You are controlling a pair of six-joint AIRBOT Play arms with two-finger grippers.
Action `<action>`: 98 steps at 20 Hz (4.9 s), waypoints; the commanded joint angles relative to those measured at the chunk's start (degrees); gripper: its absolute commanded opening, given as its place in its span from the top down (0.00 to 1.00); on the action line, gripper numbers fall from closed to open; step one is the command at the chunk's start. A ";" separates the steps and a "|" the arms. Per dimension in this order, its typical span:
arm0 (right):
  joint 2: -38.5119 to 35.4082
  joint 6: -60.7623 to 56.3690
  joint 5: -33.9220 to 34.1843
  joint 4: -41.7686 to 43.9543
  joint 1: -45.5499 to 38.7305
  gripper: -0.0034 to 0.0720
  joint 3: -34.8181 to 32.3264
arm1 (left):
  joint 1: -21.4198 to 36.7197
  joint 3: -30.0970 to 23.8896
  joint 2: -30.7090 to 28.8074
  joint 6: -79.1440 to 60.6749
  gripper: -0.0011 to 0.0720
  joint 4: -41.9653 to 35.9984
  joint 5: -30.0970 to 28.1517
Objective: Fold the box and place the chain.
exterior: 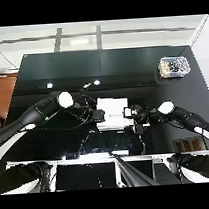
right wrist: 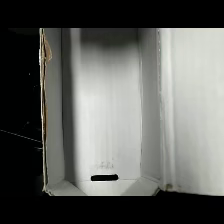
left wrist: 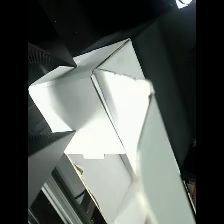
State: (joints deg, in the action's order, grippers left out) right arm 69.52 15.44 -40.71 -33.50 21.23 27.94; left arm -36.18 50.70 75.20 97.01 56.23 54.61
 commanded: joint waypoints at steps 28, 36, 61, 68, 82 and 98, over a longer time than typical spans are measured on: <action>0.04 0.00 -0.02 0.02 0.00 0.33 0.00 | -15.85 8.68 6.73 46.36 0.35 36.48 6.86; 0.04 0.00 -0.02 0.02 0.00 0.33 0.00 | -15.76 9.09 8.22 42.01 0.35 33.27 4.50; 0.04 0.00 -0.02 0.02 0.00 0.33 0.00 | -12.37 10.51 10.78 34.53 0.56 25.81 3.48; 0.04 0.00 -0.02 0.02 0.00 0.33 0.00 | -13.05 10.51 10.80 36.92 0.59 29.29 4.24; -0.94 -3.96 -0.39 -0.11 -0.04 0.01 0.00 | -13.33 10.51 10.95 34.60 0.95 31.30 4.92; -10.10 -10.36 -4.26 -5.42 0.00 0.35 -0.20 | -13.07 10.51 10.93 35.47 0.95 31.56 4.46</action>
State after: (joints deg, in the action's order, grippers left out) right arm 59.31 4.36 -44.53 -40.36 21.17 27.86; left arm -49.30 61.23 86.13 132.35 88.20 59.44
